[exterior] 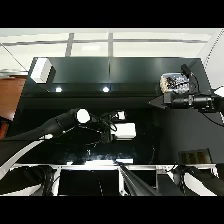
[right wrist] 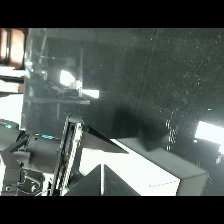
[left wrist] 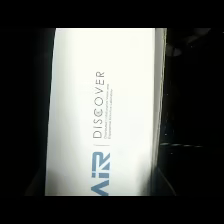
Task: Fold the box and place the chain.
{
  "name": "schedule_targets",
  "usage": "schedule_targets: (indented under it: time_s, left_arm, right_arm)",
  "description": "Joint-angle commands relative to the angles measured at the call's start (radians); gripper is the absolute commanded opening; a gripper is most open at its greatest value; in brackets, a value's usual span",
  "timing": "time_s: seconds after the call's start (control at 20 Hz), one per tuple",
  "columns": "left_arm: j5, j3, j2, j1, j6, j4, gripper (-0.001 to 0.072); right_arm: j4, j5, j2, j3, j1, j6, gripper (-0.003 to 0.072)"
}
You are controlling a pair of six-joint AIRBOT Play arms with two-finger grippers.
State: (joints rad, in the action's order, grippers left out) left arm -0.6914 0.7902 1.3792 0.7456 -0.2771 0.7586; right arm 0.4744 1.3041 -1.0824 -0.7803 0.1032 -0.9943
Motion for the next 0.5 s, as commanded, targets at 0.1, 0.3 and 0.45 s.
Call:
schedule_targets:
  time_s: [0.1, 0.3, 0.45]
  left_arm:
    - [-0.137, 0.018, -0.010, -0.061, -0.209, 0.151, 0.0396]
    - [-0.276, 0.021, -0.082, -0.254, -0.397, 0.278, 0.0397]
    - [-0.317, 0.021, -0.159, -0.463, -0.457, 0.321, 0.0396]
  right_arm:
    - [0.001, -0.010, 0.000, -0.001, 0.001, 0.000, 0.0029]
    - [0.002, -0.037, 0.000, -0.001, 0.001, 0.000, 0.0029]
    - [0.002, -0.039, 0.000, -0.001, 0.001, 0.000, 0.0029]
